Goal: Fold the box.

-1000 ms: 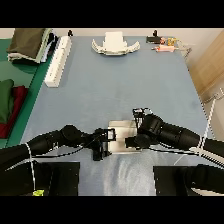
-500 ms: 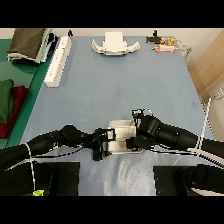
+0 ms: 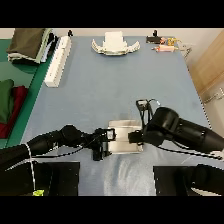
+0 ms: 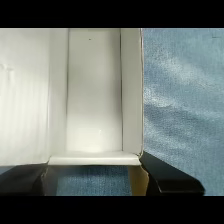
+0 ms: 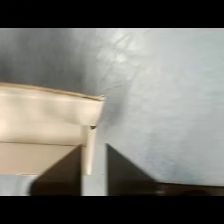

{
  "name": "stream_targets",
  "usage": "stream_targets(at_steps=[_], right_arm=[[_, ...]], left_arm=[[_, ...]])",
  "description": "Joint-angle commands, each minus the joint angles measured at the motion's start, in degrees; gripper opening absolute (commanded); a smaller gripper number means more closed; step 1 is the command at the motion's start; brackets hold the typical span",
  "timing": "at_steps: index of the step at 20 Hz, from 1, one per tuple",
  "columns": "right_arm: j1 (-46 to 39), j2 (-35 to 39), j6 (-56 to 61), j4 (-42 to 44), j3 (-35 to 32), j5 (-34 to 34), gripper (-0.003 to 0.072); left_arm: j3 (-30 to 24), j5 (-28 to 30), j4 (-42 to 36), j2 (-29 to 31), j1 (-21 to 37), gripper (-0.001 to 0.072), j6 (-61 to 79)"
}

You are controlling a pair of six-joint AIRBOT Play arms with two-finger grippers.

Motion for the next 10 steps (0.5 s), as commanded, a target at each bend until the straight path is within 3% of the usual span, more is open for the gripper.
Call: stream_targets(at_steps=[1, 2, 6, 10], right_arm=[[-5.86, 4.28, -2.03, -4.96, 2.10, -5.25, 0.0048], [-9.22, 4.13, -5.16, -3.50, 2.08, -5.51, 0.0002], [-25.35, 0.57, -22.08, 9.03, 0.42, 0.20, 0.0002], [-41.70, -9.51, -52.22, 39.76, 0.52, 4.66, 0.0002]], left_arm=[[0.07, 0.02, 0.00, 0.00, 0.04, 0.0511, -0.02], [0.07, 0.02, 0.00, -0.02, 0.04, 0.0511, -0.02], [0.07, 0.02, 0.00, -0.02, 0.04, 0.0511, -0.02], [0.07, 0.02, 0.00, -0.02, 0.04, 0.0511, -0.02]])
